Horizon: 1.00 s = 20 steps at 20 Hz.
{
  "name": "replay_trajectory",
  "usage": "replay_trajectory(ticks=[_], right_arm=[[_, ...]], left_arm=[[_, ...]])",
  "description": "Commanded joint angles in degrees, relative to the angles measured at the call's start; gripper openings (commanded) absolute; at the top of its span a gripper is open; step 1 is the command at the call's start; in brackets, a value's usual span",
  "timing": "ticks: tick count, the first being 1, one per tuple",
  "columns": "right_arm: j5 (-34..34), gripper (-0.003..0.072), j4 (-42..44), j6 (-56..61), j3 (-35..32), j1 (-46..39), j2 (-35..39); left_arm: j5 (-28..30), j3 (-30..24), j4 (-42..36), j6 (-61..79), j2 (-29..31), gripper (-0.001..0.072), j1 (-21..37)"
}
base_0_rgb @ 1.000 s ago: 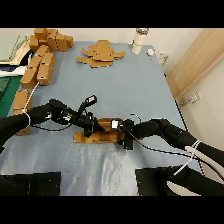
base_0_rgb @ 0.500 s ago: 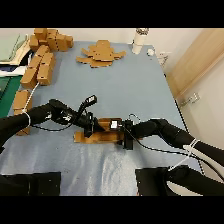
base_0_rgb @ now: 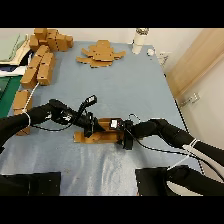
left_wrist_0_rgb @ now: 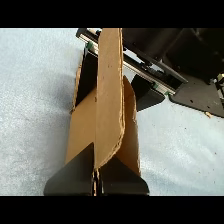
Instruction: Fold the box.
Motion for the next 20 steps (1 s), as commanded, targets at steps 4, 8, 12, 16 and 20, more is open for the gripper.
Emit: replay_trajectory(ticks=[4,8,12,16,20], right_arm=[[0.0,0.0516,0.0,0.7,0.0,0.0,0.0],[0.0,0.0515,0.0,0.6,0.0,0.0,0.0],[0.0,0.0515,0.0,0.6,0.0,0.0,0.0],[0.0,0.0515,0.0,0.6,0.0,0.0,0.0],[0.0,0.0515,0.0,0.6,0.0,0.0,0.0]], left_arm=[[0.0,0.0,-0.2,0.0,-0.1,0.0012,0.0],[0.2,0.0,-0.2,0.0,-0.1,0.0011,0.0],[0.5,0.0,-0.2,0.0,-0.1,0.0012,0.0],[0.5,0.0,-0.1,-0.2,-0.1,0.0012,0.0],[0.4,0.0,0.1,-0.5,-0.1,0.0013,0.1]])
